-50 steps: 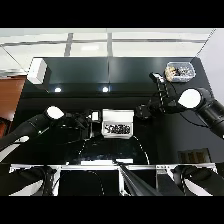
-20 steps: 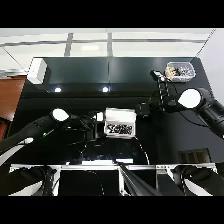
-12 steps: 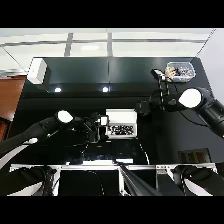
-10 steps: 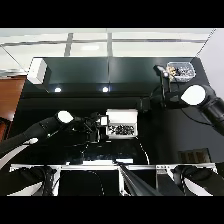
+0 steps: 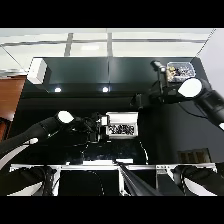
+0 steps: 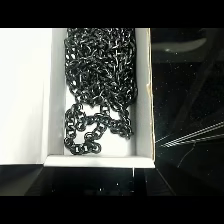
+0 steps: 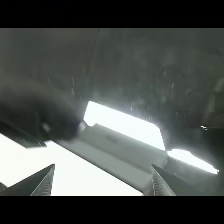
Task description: Fold the box and place the chain.
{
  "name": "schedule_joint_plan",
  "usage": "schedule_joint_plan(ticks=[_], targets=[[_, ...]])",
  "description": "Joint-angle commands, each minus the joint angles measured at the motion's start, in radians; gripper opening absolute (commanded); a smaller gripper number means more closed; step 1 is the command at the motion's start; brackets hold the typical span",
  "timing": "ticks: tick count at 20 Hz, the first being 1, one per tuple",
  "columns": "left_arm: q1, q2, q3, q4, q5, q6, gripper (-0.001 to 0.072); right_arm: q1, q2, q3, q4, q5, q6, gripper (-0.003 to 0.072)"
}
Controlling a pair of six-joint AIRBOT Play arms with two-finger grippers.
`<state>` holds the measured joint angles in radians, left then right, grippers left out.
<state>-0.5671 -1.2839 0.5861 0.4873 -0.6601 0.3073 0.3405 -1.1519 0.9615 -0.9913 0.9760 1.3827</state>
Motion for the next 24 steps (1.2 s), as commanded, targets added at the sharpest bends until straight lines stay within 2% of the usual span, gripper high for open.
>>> schedule_joint_plan(ticks=[1, 4, 7, 13, 19, 24], targets=[[0.0, 0.0, 0.001, 0.002, -0.003, 0.0, 0.0335, 0.052, -0.04, 0.005, -0.059, 0.077, -0.266, 0.0704], [0.0, 0.0, 0.001, 0.001, -0.002, 0.0, 0.0335, 0.06, -0.04, 0.025, -0.055, 0.166, -0.53, 0.0704], [0.0, 0.0, 0.001, 0.001, -0.004, 0.0, 0.0335, 0.06, -0.04, 0.025, -0.054, 0.186, -0.653, 0.0704], [0.0, 0.0, 0.001, 0.001, -0.005, 0.0, 0.0335, 0.072, -0.04, 0.014, 0.077, 0.232, -0.867, 0.0704], [0.0, 0.0, 0.001, 0.001, -0.005, 0.0, 0.0335, 0.088, -0.04, -0.085, 0.101, 0.146, -0.924, 0.0704], [0.0, 0.0, 0.001, 0.001, -0.005, 0.0, 0.0335, 0.115, -0.04, -0.096, 0.1, 0.089, -0.95, 0.0703]])
